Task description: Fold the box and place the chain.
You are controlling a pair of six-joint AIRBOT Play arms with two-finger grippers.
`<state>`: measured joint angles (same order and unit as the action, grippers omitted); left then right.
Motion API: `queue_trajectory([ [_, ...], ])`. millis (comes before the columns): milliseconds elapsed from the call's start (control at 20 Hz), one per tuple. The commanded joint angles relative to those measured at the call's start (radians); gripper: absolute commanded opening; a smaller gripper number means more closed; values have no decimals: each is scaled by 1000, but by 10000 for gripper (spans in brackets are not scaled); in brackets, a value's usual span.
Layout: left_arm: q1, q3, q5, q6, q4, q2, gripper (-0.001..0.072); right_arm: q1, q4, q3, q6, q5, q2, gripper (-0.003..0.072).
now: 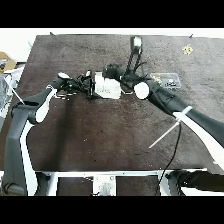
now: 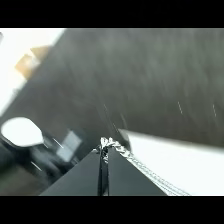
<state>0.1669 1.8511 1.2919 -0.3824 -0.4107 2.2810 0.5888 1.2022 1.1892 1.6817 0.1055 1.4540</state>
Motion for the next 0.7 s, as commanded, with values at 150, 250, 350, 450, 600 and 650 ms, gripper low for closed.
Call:
queue_trajectory([
  [150,0,0,-1,0,0,0,130,-30,16,-66,34,72,79,324],
  [250,0,0,0,0,0,0,130,-77,85,-66,32,146,18,328],
  [350,0,0,0,0,0,0,129,-145,165,-66,32,259,-57,328],
  [450,0,0,0,0,0,0,130,-234,236,-68,49,413,-97,329],
  [600,0,0,0,0,0,0,130,-395,260,-137,76,449,-94,329],
  [650,0,0,0,0,0,0,130,-451,255,-170,117,411,-81,329],
])
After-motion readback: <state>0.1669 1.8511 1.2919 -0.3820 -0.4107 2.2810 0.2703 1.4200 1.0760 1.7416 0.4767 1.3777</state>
